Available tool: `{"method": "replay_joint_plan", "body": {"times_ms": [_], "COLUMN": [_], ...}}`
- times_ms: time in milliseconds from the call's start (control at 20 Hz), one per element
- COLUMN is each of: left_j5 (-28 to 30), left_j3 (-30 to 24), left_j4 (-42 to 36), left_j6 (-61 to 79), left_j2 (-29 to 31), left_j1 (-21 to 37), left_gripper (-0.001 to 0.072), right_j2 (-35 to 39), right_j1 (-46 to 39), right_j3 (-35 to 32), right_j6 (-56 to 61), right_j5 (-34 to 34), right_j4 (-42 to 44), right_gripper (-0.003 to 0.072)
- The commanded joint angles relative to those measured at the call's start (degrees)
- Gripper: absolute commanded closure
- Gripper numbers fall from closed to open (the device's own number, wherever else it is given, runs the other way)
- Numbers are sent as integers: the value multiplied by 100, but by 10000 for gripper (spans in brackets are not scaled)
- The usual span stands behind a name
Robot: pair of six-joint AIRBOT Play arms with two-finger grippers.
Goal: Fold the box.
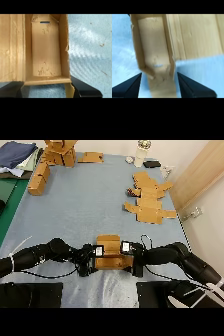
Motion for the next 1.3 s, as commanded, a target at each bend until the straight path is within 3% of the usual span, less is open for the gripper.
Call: {"method": "replay_joint_plan", "body": {"times_ms": [0,150,300,500,550,600,650,800,850,950,1050,1250], "left_j5": [-2,-2,-2,-2,-2,-2,-2,-2,-2,-2,-2,-2], "left_j3": [-2,-2,-2,-2,-2,-2,-2,-2,-2,-2,-2,-2], "left_j4": [2,2,2,2,2,2,2,2,2,2,2,2], "left_j6": [2,2,2,2,2,2,2,2,2,2,2,2], "left_j2": [0,0,0,0,0,0,0,0,0,0,0,0], "left_j1": [7,7,7,7,7,7,7,7,7,7,7,7], "left_gripper": [246,247,246,246,247,247,246,246,246,246,246,246], "right_j2": [935,1731,2328,2796,2798,2723,2570,1537,973,-197,-1305,-2800], "right_j1": [-17,-15,-9,-2,-4,-7,-7,-4,-2,-7,-7,-7], "right_j3": [4,4,4,4,2,2,2,50,188,699,1399,2184], "right_j6": [1665,3121,3866,5934,6242,6533,6784,6732,6511,6030,5689,5543], "right_j5": [-715,-717,-726,-702,-640,-616,-533,-63,33,258,295,227], "right_j4": [-243,605,1427,1416,1340,1276,1276,1493,1510,1561,1561,1399], "right_gripper": [-34,-34,-34,-34,-2,136,248,272,343,353,451,452]}}
